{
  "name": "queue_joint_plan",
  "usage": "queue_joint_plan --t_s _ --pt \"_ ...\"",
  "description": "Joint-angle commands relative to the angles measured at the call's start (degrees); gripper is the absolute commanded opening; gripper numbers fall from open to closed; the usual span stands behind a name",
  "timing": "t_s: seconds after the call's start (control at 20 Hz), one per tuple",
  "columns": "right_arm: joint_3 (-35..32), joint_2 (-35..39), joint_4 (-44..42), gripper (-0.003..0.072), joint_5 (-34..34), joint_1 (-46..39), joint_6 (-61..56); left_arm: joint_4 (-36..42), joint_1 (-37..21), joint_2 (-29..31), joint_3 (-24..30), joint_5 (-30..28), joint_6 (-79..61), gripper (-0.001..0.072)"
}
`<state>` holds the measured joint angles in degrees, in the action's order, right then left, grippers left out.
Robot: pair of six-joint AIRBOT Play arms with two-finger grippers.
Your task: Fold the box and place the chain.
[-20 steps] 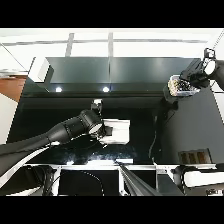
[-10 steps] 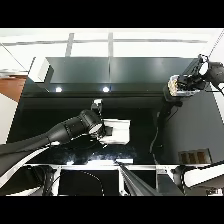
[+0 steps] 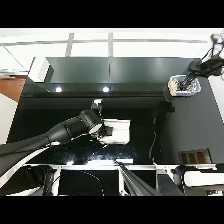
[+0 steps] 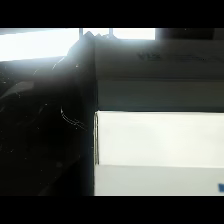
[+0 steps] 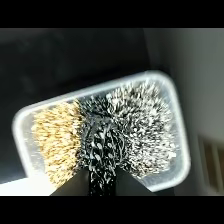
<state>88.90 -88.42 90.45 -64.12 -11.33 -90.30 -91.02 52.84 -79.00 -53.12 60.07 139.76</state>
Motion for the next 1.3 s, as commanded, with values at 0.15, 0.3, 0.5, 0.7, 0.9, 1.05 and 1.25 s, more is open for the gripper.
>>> queue_joint_plan --t_s 0.15,0.3,0.5,0.7,0.9,1.05,1.25 --pt "1.1 15.4 -7.0 0.0038 -3.5 -1.3 6.0 0.0 0.0 0.0 0.0 0.0 0.0 0.0024" --pt "1.1 22.2 -14.6 0.0038 -6.9 -0.8 8.5 0.0 0.0 0.0 0.0 0.0 0.0 0.0024" --pt "1.1 30.3 -17.6 0.0038 -12.1 2.4 9.6 0.0 0.0 0.0 0.0 0.3 0.0 0.0024" --pt "0.4 37.6 -19.3 0.0038 -19.4 9.2 9.6 0.0 0.0 0.0 0.0 0.4 0.0 0.0024" --pt "0.1 40.4 -22.2 0.0038 -28.2 17.8 10.6 0.0 0.0 0.0 0.0 0.4 0.0 0.0024" --pt "-0.3 40.4 -27.0 0.0038 -35.3 24.2 13.4 0.0 0.0 0.0 0.0 0.4 0.0 0.0024" --pt "-5.6 40.4 -31.7 0.0038 -35.9 29.5 13.2 0.0 0.0 0.0 0.0 0.4 0.0 0.0024"
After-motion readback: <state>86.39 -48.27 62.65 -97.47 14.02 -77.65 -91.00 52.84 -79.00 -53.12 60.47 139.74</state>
